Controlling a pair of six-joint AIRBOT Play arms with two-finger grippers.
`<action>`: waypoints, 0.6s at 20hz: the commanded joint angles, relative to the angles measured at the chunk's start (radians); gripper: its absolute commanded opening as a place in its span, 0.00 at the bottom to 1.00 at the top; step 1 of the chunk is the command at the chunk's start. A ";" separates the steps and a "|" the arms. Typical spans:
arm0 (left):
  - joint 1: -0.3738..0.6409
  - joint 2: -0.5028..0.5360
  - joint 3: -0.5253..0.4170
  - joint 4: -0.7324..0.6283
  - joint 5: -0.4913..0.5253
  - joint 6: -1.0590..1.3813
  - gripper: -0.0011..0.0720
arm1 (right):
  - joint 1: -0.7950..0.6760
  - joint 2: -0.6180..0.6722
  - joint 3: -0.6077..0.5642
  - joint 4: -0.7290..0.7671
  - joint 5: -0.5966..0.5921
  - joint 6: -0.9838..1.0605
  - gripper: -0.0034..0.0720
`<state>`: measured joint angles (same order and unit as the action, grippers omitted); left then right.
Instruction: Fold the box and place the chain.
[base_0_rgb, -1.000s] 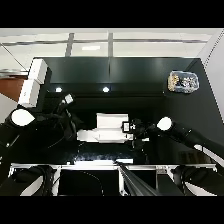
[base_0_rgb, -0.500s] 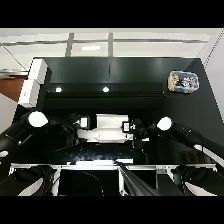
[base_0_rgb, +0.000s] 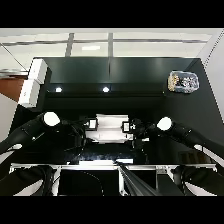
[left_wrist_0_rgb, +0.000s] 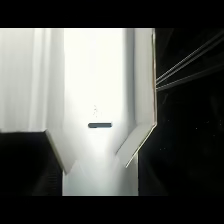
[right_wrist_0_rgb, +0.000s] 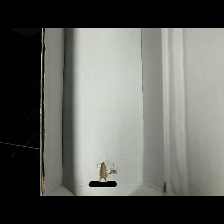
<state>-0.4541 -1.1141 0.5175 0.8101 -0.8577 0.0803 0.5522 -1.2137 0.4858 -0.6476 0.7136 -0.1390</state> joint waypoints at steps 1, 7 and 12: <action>-0.042 -0.010 0.000 -0.011 0.013 0.005 0.53 | 0.001 0.000 0.000 0.000 0.000 0.000 0.67; -0.055 -0.010 0.001 -0.016 0.092 -0.002 0.47 | 0.001 0.000 0.000 0.000 0.000 0.000 0.67; -0.056 -0.010 0.001 -0.100 0.080 -0.002 0.47 | 0.000 0.000 0.000 0.000 0.000 0.000 0.67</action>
<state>-0.5091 -1.1236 0.5175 0.7609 -0.7776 0.0795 0.5522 -1.2137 0.4858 -0.6468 0.7136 -0.1387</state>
